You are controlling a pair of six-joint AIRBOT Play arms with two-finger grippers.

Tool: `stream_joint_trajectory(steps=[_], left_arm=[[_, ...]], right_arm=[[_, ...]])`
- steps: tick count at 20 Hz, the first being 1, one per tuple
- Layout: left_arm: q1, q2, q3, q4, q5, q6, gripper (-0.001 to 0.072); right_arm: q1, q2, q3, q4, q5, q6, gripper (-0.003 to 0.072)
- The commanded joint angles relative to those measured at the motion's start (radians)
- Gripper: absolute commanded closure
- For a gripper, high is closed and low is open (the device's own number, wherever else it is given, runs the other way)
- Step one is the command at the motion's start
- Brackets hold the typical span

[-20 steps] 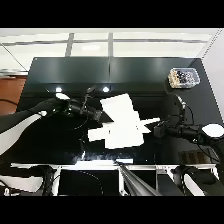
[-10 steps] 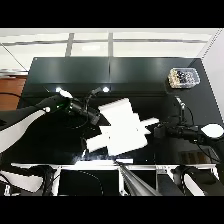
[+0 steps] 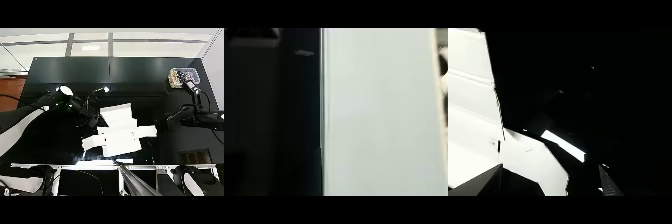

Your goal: Fold the box and place the chain.

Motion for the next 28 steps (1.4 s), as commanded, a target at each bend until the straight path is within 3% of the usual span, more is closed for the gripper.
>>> stream_joint_trajectory(steps=[1,3,4,13,21,28], left_arm=[[-0.073,0.106,0.008,0.155,0.162,0.058,0.0687],[-0.109,0.135,-0.026,0.187,0.369,0.114,0.0683],[-0.117,0.131,-0.027,0.166,0.387,0.165,0.0682],[-0.135,0.113,-0.031,0.164,0.375,0.226,0.0682],[-0.135,0.109,-0.031,0.164,0.372,0.226,0.0682],[-0.135,0.109,-0.031,0.164,0.376,0.226,0.0681]], right_arm=[[0.059,0.0,0.035,-0.057,0.043,-0.118,-0.0018],[0.13,0.0,-0.001,-0.076,0.011,-0.171,-0.0018],[0.166,0.0,-0.028,-0.079,-0.019,-0.208,-0.0018],[0.419,-0.005,-0.244,-0.098,-0.343,-0.481,-0.0019],[0.521,-0.067,-0.278,-0.093,-0.359,-0.565,-0.0018],[0.618,-0.148,-0.278,-0.062,-0.505,-0.602,-0.0018]])
